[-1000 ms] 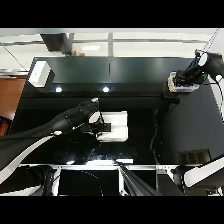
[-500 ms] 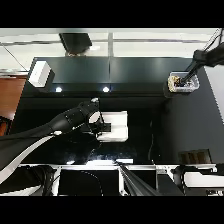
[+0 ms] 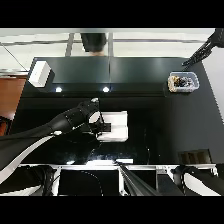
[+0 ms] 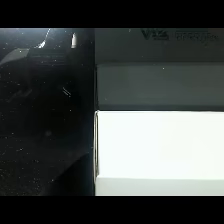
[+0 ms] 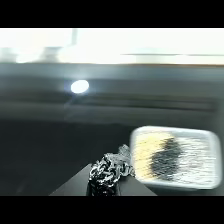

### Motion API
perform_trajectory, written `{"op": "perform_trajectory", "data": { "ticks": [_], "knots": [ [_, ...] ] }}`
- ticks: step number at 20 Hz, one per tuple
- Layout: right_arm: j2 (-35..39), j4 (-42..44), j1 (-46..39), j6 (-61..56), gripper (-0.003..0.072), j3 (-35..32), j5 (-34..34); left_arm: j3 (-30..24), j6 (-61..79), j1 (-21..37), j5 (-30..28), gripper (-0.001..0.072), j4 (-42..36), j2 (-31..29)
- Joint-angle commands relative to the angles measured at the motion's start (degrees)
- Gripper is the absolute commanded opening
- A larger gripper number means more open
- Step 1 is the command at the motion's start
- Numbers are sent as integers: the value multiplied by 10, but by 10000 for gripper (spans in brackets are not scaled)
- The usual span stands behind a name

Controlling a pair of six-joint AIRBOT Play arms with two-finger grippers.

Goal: Fold the box and place the chain.

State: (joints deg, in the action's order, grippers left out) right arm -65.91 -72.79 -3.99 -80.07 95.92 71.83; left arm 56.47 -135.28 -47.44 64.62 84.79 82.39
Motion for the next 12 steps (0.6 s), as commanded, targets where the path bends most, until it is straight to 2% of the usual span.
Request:
{"op": "perform_trajectory", "data": {
  "ticks": [1, 3, 6, 10, 12],
  "knots": [
    [41, 42, 52, 38, 5, -28, 84, 0, 0, 0, 1, 26, 0, 0],
    [41, 59, 88, 50, 6, -56, 134, 0, 0, 0, 0, 26, -1, 0],
    [41, 137, 144, 106, 6, -123, 162, 0, 0, 0, 1, 26, -1, 0],
    [41, 222, 211, 128, 6, -210, 155, 0, 0, 0, 1, 26, 0, 0],
    [41, 255, 245, 133, 6, -247, 118, 0, 0, 0, 0, 26, 0, 0]
  ]
}}
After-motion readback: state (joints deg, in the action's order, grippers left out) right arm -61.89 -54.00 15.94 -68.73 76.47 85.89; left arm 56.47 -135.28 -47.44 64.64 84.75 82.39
